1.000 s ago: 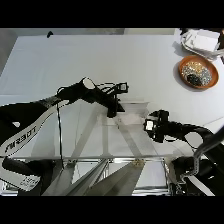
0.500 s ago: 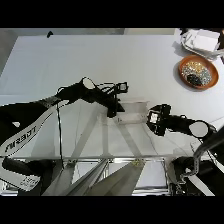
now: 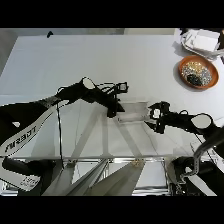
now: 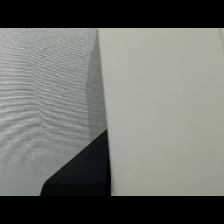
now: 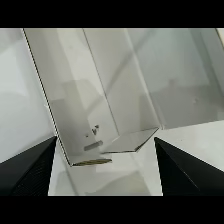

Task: Fold the box and place the chain.

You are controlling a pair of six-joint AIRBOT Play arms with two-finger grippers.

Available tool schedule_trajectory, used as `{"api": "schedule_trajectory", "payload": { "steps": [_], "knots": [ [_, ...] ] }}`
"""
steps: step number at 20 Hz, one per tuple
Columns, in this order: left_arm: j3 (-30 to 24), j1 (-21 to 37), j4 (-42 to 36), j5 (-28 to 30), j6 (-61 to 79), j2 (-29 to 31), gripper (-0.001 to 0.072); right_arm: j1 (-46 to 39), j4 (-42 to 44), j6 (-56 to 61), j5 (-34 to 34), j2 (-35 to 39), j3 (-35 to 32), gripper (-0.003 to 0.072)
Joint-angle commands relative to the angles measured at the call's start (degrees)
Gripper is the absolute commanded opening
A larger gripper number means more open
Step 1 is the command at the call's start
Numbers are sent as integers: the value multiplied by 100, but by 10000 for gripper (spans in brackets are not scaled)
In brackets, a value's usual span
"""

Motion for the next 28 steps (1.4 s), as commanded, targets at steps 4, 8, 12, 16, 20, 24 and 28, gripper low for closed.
{"api": "schedule_trajectory", "payload": {
  "steps": [4, 8, 12, 16, 20, 24, 28],
  "knots": [
    [2, -4, 0, 0, 2, 4, 31, -448, 527, -737, 330, -476, 101, 687],
    [2, -4, 0, 0, 2, 4, 31, -450, 732, -1150, 404, -920, 247, 687],
    [2, -4, 0, 2, 2, 4, 31, -634, 745, -1132, 898, -1491, 632, 687],
    [2, -4, 0, 2, 2, 4, 31, -881, 743, -1366, 968, -1563, 734, 687],
    [2, -4, 0, 0, 2, 4, 31, -876, 975, -1843, 1021, -1792, 739, 687],
    [2, -4, 0, 0, 2, 4, 31, -876, 1187, -2155, 1036, -1998, 743, 685],
    [2, -4, 0, 0, 2, 4, 31, -715, 1539, -2323, 1029, -2059, 743, 682]
  ]
}}
